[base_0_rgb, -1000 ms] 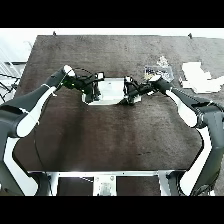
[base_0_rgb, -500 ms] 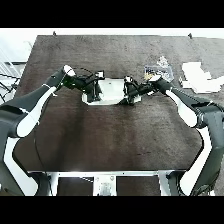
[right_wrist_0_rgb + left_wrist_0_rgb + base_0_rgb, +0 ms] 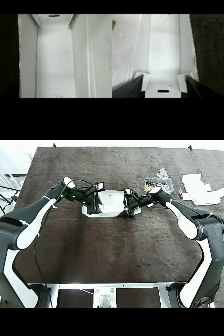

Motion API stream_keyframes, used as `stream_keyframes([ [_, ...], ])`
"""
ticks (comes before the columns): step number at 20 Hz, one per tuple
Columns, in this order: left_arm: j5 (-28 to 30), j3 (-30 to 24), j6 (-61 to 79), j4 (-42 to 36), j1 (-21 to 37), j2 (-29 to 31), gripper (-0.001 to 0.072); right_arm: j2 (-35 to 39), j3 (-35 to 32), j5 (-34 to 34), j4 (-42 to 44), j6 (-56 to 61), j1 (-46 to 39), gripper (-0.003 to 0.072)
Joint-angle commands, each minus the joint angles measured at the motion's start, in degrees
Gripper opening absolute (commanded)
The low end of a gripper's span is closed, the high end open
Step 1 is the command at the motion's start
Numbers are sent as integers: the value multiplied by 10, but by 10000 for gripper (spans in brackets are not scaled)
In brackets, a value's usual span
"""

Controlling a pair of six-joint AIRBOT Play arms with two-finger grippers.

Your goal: Fold the box and place the chain.

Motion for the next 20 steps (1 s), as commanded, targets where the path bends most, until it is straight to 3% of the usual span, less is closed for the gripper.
stream_keyframes([
  [1, -1, 0, -1, 0, 0, 0, 628, 0, 0, 0, 0, 0, 0, 573],
  [11, -1, 0, 0, 0, 0, 0, 630, 0, 0, 0, 0, 0, 0, 573],
  [13, 5, 0, -5, 1, 0, 0, 720, 0, 0, 0, 0, 0, 0, 573],
  [18, 6, 0, -5, 2, 2, 0, 709, 0, 0, 0, 0, 0, 0, 573],
  [19, 5, 0, -5, 2, 5, 0, 675, 0, 0, 0, 0, 0, 0, 573],
  [20, 2, 0, -5, 2, 7, 0, 443, 0, 0, 0, 0, 0, 0, 573],
])
